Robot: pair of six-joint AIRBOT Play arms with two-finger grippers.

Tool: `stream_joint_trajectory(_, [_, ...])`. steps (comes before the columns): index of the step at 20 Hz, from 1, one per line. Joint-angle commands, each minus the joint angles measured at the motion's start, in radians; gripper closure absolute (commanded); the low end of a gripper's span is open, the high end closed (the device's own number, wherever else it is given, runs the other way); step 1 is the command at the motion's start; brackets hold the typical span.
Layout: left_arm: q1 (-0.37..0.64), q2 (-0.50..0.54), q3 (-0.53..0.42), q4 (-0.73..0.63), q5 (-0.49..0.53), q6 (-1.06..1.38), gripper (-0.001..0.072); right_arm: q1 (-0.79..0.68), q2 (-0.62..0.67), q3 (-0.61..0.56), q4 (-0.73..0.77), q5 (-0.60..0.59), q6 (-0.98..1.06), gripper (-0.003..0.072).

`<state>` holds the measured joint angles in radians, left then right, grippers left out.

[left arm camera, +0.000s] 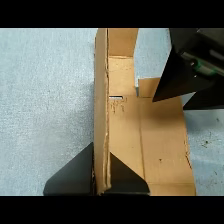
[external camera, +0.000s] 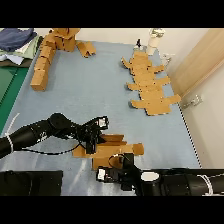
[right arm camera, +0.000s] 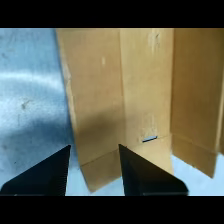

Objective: Fold the box.

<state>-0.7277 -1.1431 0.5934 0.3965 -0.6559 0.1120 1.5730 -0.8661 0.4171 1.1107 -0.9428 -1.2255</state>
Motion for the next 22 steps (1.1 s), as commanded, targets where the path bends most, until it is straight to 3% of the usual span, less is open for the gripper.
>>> stream_joint_trajectory(1, [-0.001, 0.0, 0.0, 0.0, 0.0, 0.0, 0.0697, 0.003, -0.019, 0.003, -0.134, 0.017, 0.114, 0.0205])
stream_joint_trajectory(6, [-0.001, 0.0, 0.0, 0.0, 0.0, 0.0, 0.0696, 0.003, 0.053, 0.014, -0.221, -0.016, 0.35, 0.0206])
stream_joint_trajectory(12, [-0.001, 0.0, 0.0, 0.0, 0.0, 0.0, 0.0697, 0.003, 0.082, 0.014, -0.219, -0.074, 0.371, 0.0202])
stream_joint_trajectory(14, [-0.001, 0.0, 0.0, 0.0, 0.0, 0.0, 0.0696, 0.003, 0.085, 0.014, -0.263, -0.121, 0.367, 0.016])
stream_joint_trajectory(15, [-0.001, 0.0, 0.0, 0.0, 0.0, 0.0, 0.0697, 0.003, 0.092, 0.013, -0.269, -0.142, 0.357, -0.0031])
stream_joint_trajectory(22, [-0.001, 0.0, 0.0, 0.0, 0.0, 0.0, 0.0697, 0.001, 0.23, -0.08, -0.299, -0.102, 0.283, -0.0031])
